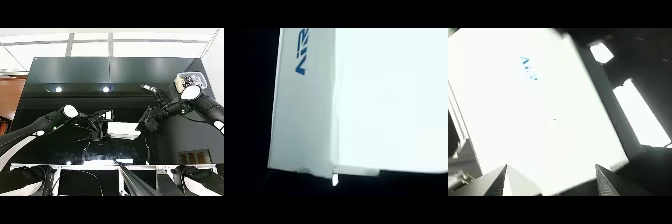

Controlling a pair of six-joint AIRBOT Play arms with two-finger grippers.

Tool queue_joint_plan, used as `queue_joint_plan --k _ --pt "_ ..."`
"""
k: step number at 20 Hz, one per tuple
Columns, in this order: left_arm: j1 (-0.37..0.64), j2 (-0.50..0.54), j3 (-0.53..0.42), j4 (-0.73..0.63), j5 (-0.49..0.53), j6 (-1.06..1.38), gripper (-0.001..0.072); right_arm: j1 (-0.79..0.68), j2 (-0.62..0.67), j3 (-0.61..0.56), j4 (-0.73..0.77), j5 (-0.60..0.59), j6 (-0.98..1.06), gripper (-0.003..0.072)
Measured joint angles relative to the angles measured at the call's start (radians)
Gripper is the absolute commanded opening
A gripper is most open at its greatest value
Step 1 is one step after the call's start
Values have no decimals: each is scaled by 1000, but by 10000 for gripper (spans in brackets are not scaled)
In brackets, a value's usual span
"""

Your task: Fold the box and place the chain.

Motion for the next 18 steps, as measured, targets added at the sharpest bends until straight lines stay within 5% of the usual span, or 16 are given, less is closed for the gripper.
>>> queue_joint_plan --k 9,11,18 --pt "0 0 0 0 -3 0 492 137 0 -1 -45 -176 -261 612" --pt "0 0 0 0 -3 0 492 145 0 -1 -55 -187 -279 483" --pt "0 0 0 0 -4 0 492 153 24 -1 -69 -214 -299 484"
